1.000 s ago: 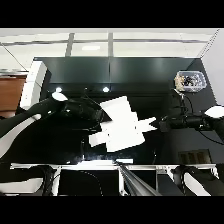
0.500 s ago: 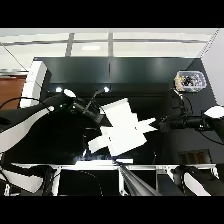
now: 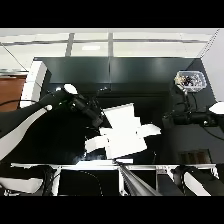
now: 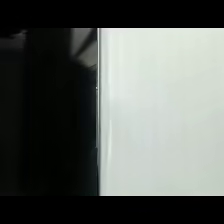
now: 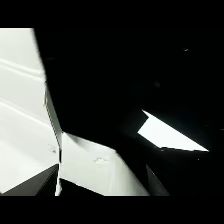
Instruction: Fold the box and place the chain.
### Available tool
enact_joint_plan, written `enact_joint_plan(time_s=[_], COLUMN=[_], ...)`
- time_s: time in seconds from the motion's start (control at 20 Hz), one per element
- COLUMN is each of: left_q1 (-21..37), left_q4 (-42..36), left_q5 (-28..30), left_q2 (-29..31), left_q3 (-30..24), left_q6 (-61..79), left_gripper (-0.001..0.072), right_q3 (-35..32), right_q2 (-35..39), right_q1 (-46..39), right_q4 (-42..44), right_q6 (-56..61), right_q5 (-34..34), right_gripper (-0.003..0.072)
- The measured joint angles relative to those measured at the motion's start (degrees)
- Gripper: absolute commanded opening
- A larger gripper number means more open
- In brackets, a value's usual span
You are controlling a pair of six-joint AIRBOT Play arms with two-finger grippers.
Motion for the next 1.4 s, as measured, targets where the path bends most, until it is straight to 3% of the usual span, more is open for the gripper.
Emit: enact_joint_plan(time_s=[0.25, 0.5, 0.65, 0.9, 1.15, 1.4], left_q1=[-8.20, -10.97, -11.28, -11.45, -11.47, -11.45], left_q4=[9.81, 13.00, 13.57, 13.68, 13.77, 13.99], left_q5=[17.22, 26.36, 28.15, 27.52, 25.79, 25.00], left_q2=[8.02, 8.48, 7.54, 6.27, 5.92, 5.86], left_q3=[-3.54, -4.61, -4.81, -4.85, -4.83, -4.83], left_q6=[9.27, 20.31, 22.40, 23.50, 23.45, 22.82], left_gripper=[0.0023, 0.0024, 0.0025, 0.0024, 0.0024, 0.0024], right_q3=[4.76, 4.37, 0.48, -6.62, -8.83, -9.29], right_q2=[0.00, 0.00, 0.00, 0.00, 0.00, 0.00], right_q1=[-0.50, 1.11, 4.24, 12.33, 18.10, 20.50], right_q4=[-4.48, -6.08, -3.74, -1.64, -6.62, -10.29], right_q6=[-6.49, -12.33, -16.28, -24.81, -29.03, -30.21], right_q5=[1.79, 1.16, 0.39, -7.65, -13.99, -13.86], right_gripper=[0.0639, 0.0638, 0.0639, 0.0639, 0.0639, 0.0638])
